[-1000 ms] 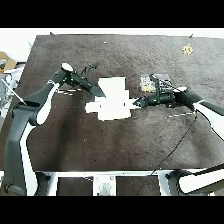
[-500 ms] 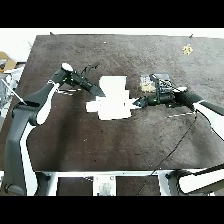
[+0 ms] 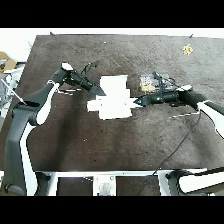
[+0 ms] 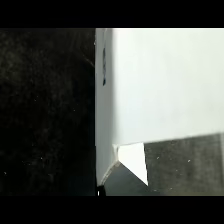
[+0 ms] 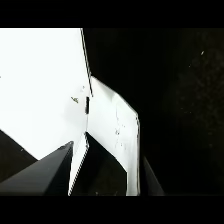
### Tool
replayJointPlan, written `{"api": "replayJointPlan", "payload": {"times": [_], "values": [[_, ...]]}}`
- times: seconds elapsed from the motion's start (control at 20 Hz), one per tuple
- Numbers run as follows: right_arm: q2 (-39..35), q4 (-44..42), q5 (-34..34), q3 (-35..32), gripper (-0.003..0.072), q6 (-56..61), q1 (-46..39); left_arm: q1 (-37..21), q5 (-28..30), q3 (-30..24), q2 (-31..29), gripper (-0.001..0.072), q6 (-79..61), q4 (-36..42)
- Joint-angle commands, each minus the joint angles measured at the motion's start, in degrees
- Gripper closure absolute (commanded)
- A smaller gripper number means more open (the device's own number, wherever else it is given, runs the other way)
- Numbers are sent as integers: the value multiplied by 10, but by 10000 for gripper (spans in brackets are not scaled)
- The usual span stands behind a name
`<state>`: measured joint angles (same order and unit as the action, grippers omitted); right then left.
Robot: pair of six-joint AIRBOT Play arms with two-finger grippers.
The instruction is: Fold the box and place the chain.
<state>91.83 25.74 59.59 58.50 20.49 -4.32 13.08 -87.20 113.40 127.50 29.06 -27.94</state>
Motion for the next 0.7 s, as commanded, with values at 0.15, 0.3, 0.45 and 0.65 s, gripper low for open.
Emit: {"api": "replayJointPlan", "payload": {"times": [0.15, 0.3, 0.45, 0.65], "values": [[-67, -2, 16, 1, 237, -30, -38, 0, 57, 37, -3, 701, -242, -4], [-66, 1, 16, 0, 237, -41, -28, 1, 70, 37, -4, 701, -299, -47], [-66, 1, 14, 0, 237, -75, -12, 1, 87, 37, -7, 701, -337, -65], [-66, 1, -18, 0, 237, -107, 7, 1, 108, 7, -5, 701, -356, -68]]}}
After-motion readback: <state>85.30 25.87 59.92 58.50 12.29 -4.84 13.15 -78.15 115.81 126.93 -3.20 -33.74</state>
